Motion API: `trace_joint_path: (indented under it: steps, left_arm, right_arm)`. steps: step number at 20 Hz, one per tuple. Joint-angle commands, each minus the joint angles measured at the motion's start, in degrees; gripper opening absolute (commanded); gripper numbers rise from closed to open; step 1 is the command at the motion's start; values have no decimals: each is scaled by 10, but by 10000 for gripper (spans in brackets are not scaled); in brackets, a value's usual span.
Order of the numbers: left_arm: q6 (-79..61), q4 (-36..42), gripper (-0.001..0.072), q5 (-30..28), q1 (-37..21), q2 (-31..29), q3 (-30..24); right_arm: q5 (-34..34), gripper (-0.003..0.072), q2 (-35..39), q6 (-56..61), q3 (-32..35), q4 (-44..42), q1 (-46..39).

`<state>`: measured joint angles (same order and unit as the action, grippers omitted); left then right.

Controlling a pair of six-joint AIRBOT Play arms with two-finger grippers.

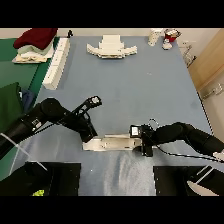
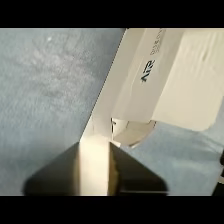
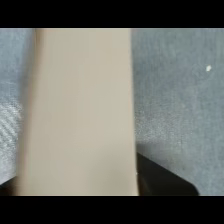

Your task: Fold the box.

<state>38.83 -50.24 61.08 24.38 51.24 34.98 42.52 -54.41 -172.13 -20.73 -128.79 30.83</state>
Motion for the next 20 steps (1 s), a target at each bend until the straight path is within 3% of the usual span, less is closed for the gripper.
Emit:
trace_joint_path:
  steps: [1,3,6,9,14,20]
  left_arm:
    - [130,-30,13,123,-17,-42,-2]
    - [183,59,13,119,9,-40,-19]
    - [197,209,13,4,96,-28,-56]
    - [197,288,13,-103,171,4,-53]
    - [209,297,13,-176,140,56,-1]
    - [228,297,12,-179,96,153,37]
  right_arm:
    - [0,472,0,0,0,0,0]
    - [0,472,0,0,0,0,0]
    - [0,472,0,0,0,0,0]
    - [0,472,0,0,0,0,0]
    - [0,472,0,0,0,0,0]
    - [0,472,0,0,0,0,0]
